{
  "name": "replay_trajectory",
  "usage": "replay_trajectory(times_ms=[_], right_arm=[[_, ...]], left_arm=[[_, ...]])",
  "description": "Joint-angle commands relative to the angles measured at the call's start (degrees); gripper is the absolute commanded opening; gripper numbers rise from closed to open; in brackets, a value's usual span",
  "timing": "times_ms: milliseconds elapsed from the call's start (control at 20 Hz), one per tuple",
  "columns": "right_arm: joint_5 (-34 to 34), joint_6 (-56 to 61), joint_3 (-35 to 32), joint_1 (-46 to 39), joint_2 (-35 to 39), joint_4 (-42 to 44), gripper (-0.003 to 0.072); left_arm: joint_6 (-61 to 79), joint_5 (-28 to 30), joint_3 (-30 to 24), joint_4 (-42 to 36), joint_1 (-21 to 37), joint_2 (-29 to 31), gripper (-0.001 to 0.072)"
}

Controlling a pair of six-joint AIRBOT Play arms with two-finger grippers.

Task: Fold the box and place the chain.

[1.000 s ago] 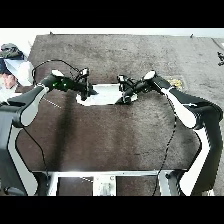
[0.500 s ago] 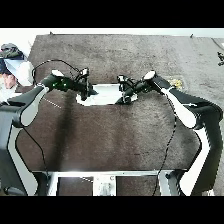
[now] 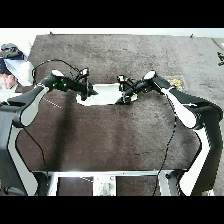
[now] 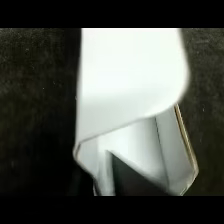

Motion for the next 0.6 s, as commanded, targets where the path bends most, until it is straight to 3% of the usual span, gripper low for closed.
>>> replay_trajectory(times_ms=[0, 150, 200, 250, 300, 550], right_arm=[[0.0, 0.0, 0.0, 0.0, 0.0, 0.0, 0.0416], [0.0, 0.0, 0.0, 0.0, 0.0, 0.1, 0.0416], [0.0, 0.0, 0.0, 0.0, 0.0, 0.1, 0.0416], [0.0, 0.0, 0.0, 0.0, 0.0, 0.1, 0.0416], [0.0, 0.0, 0.0, 0.0, 0.0, 0.1, 0.0416], [0.0, 0.0, 0.0, 0.0, 0.0, 0.1, 0.0416]], left_arm=[[-1.1, -1.5, 0.0, -0.9, 0.0, 0.0, 0.0293], [-1.2, -1.8, 0.1, -0.5, 0.1, 0.7, 0.0294], [-1.2, -2.3, 0.4, -0.7, 0.5, 1.0, 0.0358], [-1.5, -2.1, 0.5, -0.7, 1.2, 1.6, 0.0544], [-2.8, -2.3, 1.1, -0.7, 2.0, 1.9, 0.0575], [-5.7, -7.6, 3.3, -2.0, 7.3, 5.7, 0.0574]])
